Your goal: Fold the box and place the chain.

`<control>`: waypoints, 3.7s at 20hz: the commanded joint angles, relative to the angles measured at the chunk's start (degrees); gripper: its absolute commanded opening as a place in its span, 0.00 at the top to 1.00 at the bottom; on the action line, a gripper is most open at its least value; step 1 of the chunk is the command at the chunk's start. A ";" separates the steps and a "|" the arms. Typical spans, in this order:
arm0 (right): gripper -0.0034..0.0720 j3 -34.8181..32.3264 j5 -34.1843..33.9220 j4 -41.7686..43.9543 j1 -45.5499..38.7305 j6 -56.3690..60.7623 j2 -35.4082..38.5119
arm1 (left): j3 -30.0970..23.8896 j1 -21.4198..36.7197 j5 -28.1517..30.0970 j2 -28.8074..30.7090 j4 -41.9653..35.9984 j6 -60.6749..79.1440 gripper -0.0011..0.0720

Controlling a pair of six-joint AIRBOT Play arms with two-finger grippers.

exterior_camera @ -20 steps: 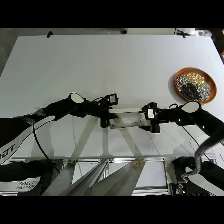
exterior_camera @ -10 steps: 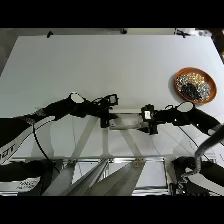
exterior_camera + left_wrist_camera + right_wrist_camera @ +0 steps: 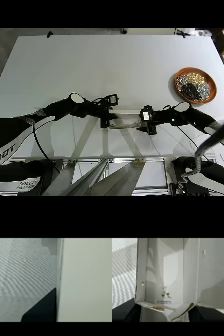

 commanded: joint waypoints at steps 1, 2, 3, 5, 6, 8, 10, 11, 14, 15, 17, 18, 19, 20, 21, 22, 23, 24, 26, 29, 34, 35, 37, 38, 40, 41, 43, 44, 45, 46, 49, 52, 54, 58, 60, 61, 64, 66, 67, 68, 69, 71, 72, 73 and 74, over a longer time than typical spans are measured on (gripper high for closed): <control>0.25 0.02 -0.63 1.01 0.07 -1.99 -1.03 | 0.00 0.04 0.09 0.04 -0.02 -0.04 0.97; 0.25 0.04 -0.63 2.14 0.04 -2.08 -1.03 | 0.00 0.04 0.09 0.04 -0.02 -0.04 0.97; 0.24 0.04 -0.63 3.54 0.04 -2.54 -1.03 | 0.00 0.04 0.07 0.04 -0.02 -0.04 0.97; 0.23 0.15 -0.63 4.42 0.04 -3.58 -1.05 | 0.00 0.04 0.09 0.04 -0.02 -0.04 0.97; 0.23 0.15 -0.63 4.39 0.04 -3.56 -1.09 | 0.00 0.04 0.09 0.04 -0.02 -0.04 0.97; 0.23 0.33 -0.44 4.39 0.04 -3.48 -1.09 | 0.00 0.04 0.09 0.04 -0.02 -0.04 0.97; 0.21 1.20 0.48 4.37 0.04 -2.99 -1.09 | 0.00 0.04 0.07 0.04 -0.02 -0.04 0.97; 0.17 1.68 1.01 4.28 0.04 -2.10 -1.09 | 0.00 0.04 0.09 0.04 -0.02 -0.04 0.97; 0.10 2.10 1.88 4.13 0.07 -0.87 -1.77 | 0.00 0.04 0.09 0.04 -0.02 -0.04 0.97; 0.08 2.10 2.58 4.13 0.07 -0.90 -2.21 | 0.00 0.04 0.09 0.04 -0.02 -0.04 0.97; 0.09 2.12 2.25 3.89 0.90 -0.92 -3.02 | 0.00 0.04 0.07 0.04 -0.02 -0.04 0.97; 0.10 2.12 1.99 3.89 1.33 -0.92 -3.45 | 0.00 0.04 0.07 0.04 -0.02 -0.04 0.97; 0.10 2.12 1.62 3.87 1.44 -0.92 -3.82 | 0.00 0.04 0.07 0.04 -0.02 -0.04 0.97; 0.13 2.12 0.98 3.69 1.42 -0.90 -4.15 | 0.00 0.04 0.07 0.04 -0.02 -0.04 0.97; 0.21 2.12 0.61 2.93 1.42 -0.90 -4.22 | 0.00 0.04 0.07 0.04 -0.02 -0.04 0.97; 0.26 2.12 0.55 1.79 1.42 -0.61 -4.24 | 0.00 0.04 0.07 0.04 -0.02 -0.04 0.97; 0.26 2.12 0.50 0.87 1.42 -0.35 -4.24 | 0.00 0.04 0.07 0.04 -0.02 -0.04 0.97; 0.28 2.12 0.17 0.74 1.42 -0.26 -4.26 | 0.00 0.04 0.07 0.04 -0.02 -0.04 0.97; 0.46 2.12 -0.07 0.74 1.42 -0.26 -4.26 | 0.00 0.04 0.09 0.04 -0.02 -0.04 0.97; 0.46 2.12 -0.07 0.74 1.42 -0.26 -4.26 | 0.00 0.04 0.07 0.04 -0.02 -0.04 0.97; 0.45 2.12 -0.76 0.76 1.42 -0.57 -4.24 | 0.00 0.04 0.07 0.04 -0.02 -0.04 0.97; 0.45 2.12 -0.79 0.76 1.42 -0.57 -4.24 | 0.00 0.04 0.09 0.04 -0.02 -0.04 0.97; 0.45 2.10 -0.74 0.87 1.42 -0.72 -4.24 | 0.00 0.04 0.07 0.04 -0.02 -0.04 0.97; 0.45 2.10 -0.70 0.90 1.42 -0.72 -4.24 | 0.00 0.04 0.07 0.04 -0.02 -0.04 0.97; 0.45 2.10 -0.59 0.90 1.42 -0.74 -4.24 | 0.00 0.04 0.09 0.04 -0.02 -0.04 0.97; 0.45 2.10 -0.55 0.90 1.42 -0.72 -4.24 | 0.00 0.04 0.09 0.04 -0.02 -0.04 0.97; 0.45 2.10 -0.48 0.90 1.42 -0.72 -4.24 | 0.00 0.04 0.07 0.04 -0.02 -0.04 0.97; 0.45 2.12 -0.50 0.90 1.42 -0.72 -4.24 | 0.00 0.04 0.07 0.04 -0.02 -0.04 0.97; 0.45 2.10 -0.50 0.90 1.42 -0.72 -4.24 | 0.00 0.04 0.09 0.04 -0.02 -0.04 0.97; 0.45 2.10 -0.50 0.90 1.42 -0.74 -4.24 | 0.00 0.04 0.07 0.04 -0.02 -0.04 0.97; 0.45 2.12 -0.50 0.90 1.42 -0.72 -4.24 | 0.00 0.04 0.07 0.04 -0.02 -0.04 0.97; 0.45 2.10 -0.50 0.90 1.42 -0.72 -4.24 | 0.00 0.04 0.07 0.04 -0.02 -0.04 0.97; 0.45 2.10 -0.50 0.90 1.42 -0.74 -4.24 | 0.00 0.04 0.07 0.04 -0.02 -0.04 0.97; 0.45 2.12 -0.50 0.90 1.42 -0.72 -4.24 | 0.00 0.04 -0.79 0.04 -0.02 -0.04 0.97; 0.45 2.10 -0.50 0.90 1.42 -0.74 -4.24 | 0.00 0.04 -0.76 0.04 -0.02 -0.04 0.97; 0.45 2.10 -0.50 0.90 1.42 -0.72 -4.24 | 0.02 0.04 -0.79 0.04 -0.04 -0.04 0.97; 0.45 2.10 -0.50 0.90 1.42 -0.72 -4.24 | 0.00 0.04 -0.76 0.04 0.00 -0.02 0.97; 0.45 2.12 -0.50 0.90 1.42 -0.72 -4.24 | 0.00 0.09 -0.79 0.22 0.02 -0.04 0.87; 0.45 2.10 -0.50 0.90 1.42 -0.72 -4.24 | 0.00 0.15 -0.81 0.63 0.02 -0.07 0.63; 0.45 2.12 -0.50 0.90 1.42 -0.74 -4.24 | 0.02 0.22 -0.98 1.25 0.00 -0.09 0.39; 0.45 2.12 -0.50 0.90 1.42 -0.72 -4.24 | 0.00 0.22 -1.22 2.10 0.24 -0.28 0.28; 0.45 2.10 -0.50 0.90 1.42 -0.72 -4.24 | 0.00 0.22 -1.20 4.46 3.10 -3.34 0.26; 0.45 2.10 -0.50 0.90 1.42 -0.74 -4.24 | 0.00 0.24 -1.16 5.95 5.92 -5.27 0.26; 0.45 2.10 -0.50 0.90 1.42 -0.72 -4.24 | 0.00 0.24 -1.20 7.41 9.31 -7.50 0.26; 0.45 2.10 -0.50 0.90 1.42 -0.72 -4.24 | 0.00 0.24 -1.18 9.07 13.46 -10.97 0.26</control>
